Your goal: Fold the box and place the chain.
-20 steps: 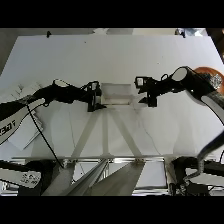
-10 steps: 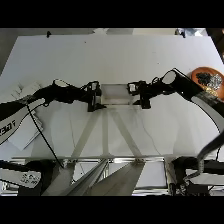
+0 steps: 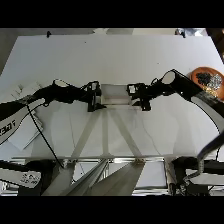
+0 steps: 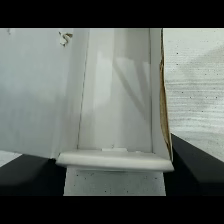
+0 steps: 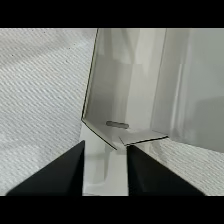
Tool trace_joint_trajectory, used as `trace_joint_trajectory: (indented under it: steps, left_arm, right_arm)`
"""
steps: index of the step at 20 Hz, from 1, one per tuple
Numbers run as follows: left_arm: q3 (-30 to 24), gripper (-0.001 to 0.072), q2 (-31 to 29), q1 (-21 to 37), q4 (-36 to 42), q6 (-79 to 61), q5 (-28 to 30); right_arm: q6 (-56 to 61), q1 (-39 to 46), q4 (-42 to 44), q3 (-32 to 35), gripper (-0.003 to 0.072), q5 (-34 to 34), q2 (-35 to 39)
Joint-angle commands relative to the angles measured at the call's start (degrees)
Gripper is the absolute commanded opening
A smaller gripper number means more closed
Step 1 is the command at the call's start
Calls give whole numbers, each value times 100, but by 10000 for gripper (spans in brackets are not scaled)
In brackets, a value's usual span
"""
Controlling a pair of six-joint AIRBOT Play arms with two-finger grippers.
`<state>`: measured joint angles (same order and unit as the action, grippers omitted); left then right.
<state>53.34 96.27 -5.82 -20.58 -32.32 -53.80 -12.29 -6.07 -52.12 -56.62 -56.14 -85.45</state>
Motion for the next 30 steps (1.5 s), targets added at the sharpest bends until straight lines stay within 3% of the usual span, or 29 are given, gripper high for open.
trace_joint_trajectory:
  steps: [1, 12, 18, 25, 26, 27, 30]
  left_arm:
    - [0, 343, -2, 2, 0, -2, 0]
    - [0, 343, -2, 2, 0, 0, 0]
    - [0, 343, -2, 2, 0, 0, 0]
    - [0, 343, -2, 2, 0, 0, 0]
    - [0, 343, -2, 2, 0, 0, 0]
    - [2, 343, -2, 2, 0, 0, 0]
    - [0, 343, -2, 2, 0, 0, 0]
  right_arm:
    - [0, -7, 129, 2, 144, 28, -7]
    - [2, -7, 551, 2, 147, 291, -9]
    - [46, -7, 697, 2, 196, 330, -87]
    - [332, -7, 890, 2, 132, 457, -350]
    - [470, -4, 890, 2, 164, 557, -358]
    - [562, -7, 894, 2, 245, 680, -363]
    - [651, -7, 933, 2, 304, 769, -380]
